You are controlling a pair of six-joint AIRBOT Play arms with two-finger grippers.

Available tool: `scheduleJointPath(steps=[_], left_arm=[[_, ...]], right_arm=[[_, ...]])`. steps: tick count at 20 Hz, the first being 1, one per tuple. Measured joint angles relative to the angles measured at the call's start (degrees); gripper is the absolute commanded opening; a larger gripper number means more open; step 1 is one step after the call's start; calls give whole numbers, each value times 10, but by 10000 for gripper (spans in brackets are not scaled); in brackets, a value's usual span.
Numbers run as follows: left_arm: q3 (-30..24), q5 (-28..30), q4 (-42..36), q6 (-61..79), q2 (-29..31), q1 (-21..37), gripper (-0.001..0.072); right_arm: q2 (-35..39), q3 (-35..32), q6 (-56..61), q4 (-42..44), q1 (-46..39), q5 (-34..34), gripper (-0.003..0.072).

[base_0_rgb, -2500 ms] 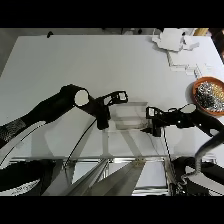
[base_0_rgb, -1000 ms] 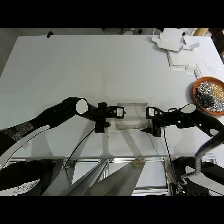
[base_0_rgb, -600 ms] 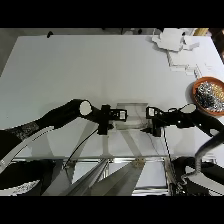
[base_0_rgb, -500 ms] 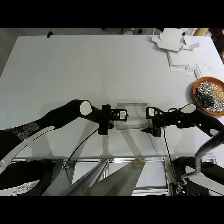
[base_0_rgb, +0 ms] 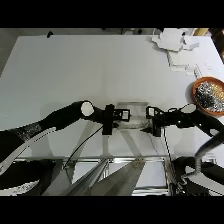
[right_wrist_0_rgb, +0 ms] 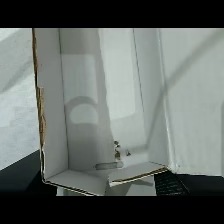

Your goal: Fold the box and place the chain.

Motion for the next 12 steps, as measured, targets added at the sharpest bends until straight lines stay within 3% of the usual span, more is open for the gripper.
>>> scheduleJointPath(steps=[1, 2, 4, 6, 10, 11, 12], left_arm=[[0, 1, -6, 2, -2, -1, 234], [0, 1, -9, 4, -3, -1, 332], [0, 1, -15, 6, -5, -2, 421], [0, 1, -17, 7, -6, -2, 465], [0, -10, -16, 3, -2, -2, 450], [0, -20, -13, -7, 5, -1, 392], [0, -32, -7, -23, 14, 1, 281]], right_arm=[[0, 0, 0, 0, 0, 0, 521], [0, 0, 0, 0, 0, 0, 521], [0, 0, 0, 0, 0, 0, 521], [0, 0, 0, 0, 0, 0, 521], [0, 0, -2, 0, 0, 0, 521], [0, 0, -2, 0, 0, 0, 521], [0, 0, -2, -1, 0, 0, 521]])
